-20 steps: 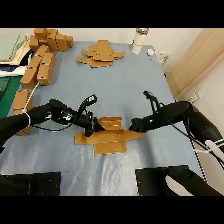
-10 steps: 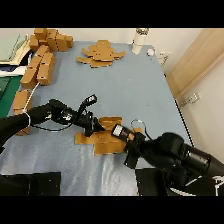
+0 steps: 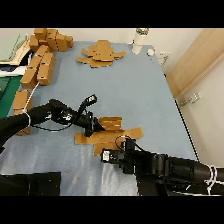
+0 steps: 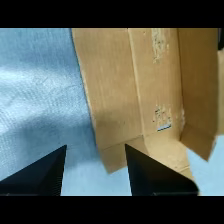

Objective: Fold the box.

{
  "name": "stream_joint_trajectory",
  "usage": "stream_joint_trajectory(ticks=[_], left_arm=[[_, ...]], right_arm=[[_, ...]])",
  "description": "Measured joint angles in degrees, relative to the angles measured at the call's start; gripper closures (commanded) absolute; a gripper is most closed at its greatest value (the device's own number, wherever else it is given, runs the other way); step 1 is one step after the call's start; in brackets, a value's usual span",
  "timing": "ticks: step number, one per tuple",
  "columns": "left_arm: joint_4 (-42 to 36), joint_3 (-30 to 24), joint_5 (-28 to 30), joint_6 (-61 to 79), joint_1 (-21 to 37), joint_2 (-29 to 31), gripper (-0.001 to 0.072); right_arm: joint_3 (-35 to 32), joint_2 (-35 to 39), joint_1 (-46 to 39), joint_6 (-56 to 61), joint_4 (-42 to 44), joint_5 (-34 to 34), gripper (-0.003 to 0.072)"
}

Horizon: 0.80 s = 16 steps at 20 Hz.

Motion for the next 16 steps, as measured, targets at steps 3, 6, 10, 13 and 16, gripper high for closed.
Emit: stream_joint_trajectory(ticks=[3, 6, 10, 13, 16], left_arm=[[0.00, 0.00, -0.02, 0.00, 0.00, 0.00, 0.0698], [0.00, 0.00, -0.02, 0.00, 0.00, 0.00, 0.0698], [0.00, 0.00, -0.02, 0.00, 0.00, 0.00, 0.0698], [0.00, 0.00, -0.02, 0.00, 0.00, 0.00, 0.0698], [0.00, 0.00, -0.02, 0.00, 0.00, 0.00, 0.0698]], right_arm=[[-0.04, -2.34, 0.28, 2.60, -4.96, 1.14, 0.0148], [-0.04, -4.26, 0.48, 3.78, -7.17, 1.86, 0.0148], [-0.04, -5.64, 0.48, 4.76, -8.59, 2.91, 0.0149], [-0.04, -5.92, 0.52, 7.17, -10.67, 3.65, 0.0149], [0.15, -5.84, 0.50, 9.66, -12.39, 3.76, 0.0148]])
